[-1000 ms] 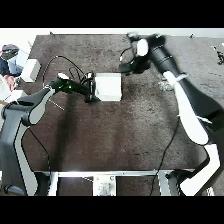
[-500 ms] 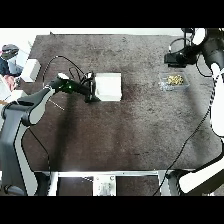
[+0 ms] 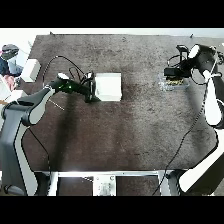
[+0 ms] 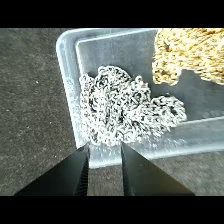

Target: Fold the box and place the chain.

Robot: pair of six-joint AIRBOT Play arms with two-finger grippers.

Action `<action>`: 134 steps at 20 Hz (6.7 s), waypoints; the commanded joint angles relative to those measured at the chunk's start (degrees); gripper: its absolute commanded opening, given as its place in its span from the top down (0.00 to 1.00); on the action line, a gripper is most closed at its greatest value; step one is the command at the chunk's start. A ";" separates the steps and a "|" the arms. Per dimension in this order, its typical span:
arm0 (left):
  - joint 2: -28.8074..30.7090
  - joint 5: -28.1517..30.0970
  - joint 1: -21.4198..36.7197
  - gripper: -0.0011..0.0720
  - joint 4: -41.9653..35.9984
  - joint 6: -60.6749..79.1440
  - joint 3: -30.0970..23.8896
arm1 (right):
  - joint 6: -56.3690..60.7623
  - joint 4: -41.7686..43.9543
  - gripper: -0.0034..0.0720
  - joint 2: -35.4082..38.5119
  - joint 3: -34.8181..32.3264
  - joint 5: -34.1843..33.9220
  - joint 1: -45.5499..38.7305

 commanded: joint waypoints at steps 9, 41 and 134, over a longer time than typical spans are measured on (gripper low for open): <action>0.02 0.02 0.00 0.41 0.02 0.02 0.02 | -1.55 1.38 0.67 -3.93 -0.07 -0.57 -0.15; 0.02 0.00 0.00 0.41 0.02 0.02 0.02 | -7.69 -0.74 0.95 34.99 0.17 -9.29 5.79; 0.02 0.02 0.00 0.41 -0.15 0.02 0.02 | 2.73 30.36 0.56 23.41 -40.83 -53.81 35.85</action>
